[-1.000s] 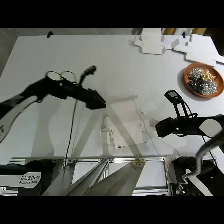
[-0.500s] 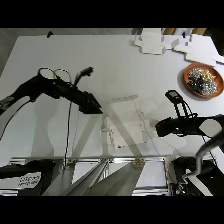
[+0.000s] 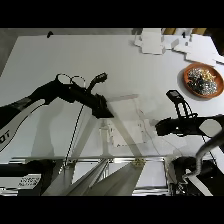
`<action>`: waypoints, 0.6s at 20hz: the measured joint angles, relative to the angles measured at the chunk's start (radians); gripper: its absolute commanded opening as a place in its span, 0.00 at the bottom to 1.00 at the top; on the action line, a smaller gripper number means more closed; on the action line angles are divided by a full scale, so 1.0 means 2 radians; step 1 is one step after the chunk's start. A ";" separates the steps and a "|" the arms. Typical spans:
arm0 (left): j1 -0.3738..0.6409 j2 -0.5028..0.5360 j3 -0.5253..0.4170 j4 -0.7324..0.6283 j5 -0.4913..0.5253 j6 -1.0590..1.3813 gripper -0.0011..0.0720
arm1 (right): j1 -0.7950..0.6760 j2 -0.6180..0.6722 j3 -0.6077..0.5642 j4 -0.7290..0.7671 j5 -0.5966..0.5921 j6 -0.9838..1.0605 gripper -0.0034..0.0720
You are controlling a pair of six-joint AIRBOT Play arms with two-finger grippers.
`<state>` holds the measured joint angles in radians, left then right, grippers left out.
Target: Fold the box and place the chain.
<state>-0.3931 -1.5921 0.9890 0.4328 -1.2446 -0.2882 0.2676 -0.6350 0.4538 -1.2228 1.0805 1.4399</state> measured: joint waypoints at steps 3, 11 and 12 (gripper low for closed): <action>-0.006 -0.023 0.000 -0.034 0.007 0.023 0.71 | 0.000 0.000 0.000 0.000 0.000 0.001 0.07; -0.012 -0.044 0.000 -0.056 0.019 0.042 0.66 | 0.000 0.000 0.000 -0.002 -0.005 0.000 0.07; -0.014 -0.045 0.000 -0.056 0.020 0.043 0.66 | 0.000 0.000 0.000 -0.002 -0.008 0.000 0.07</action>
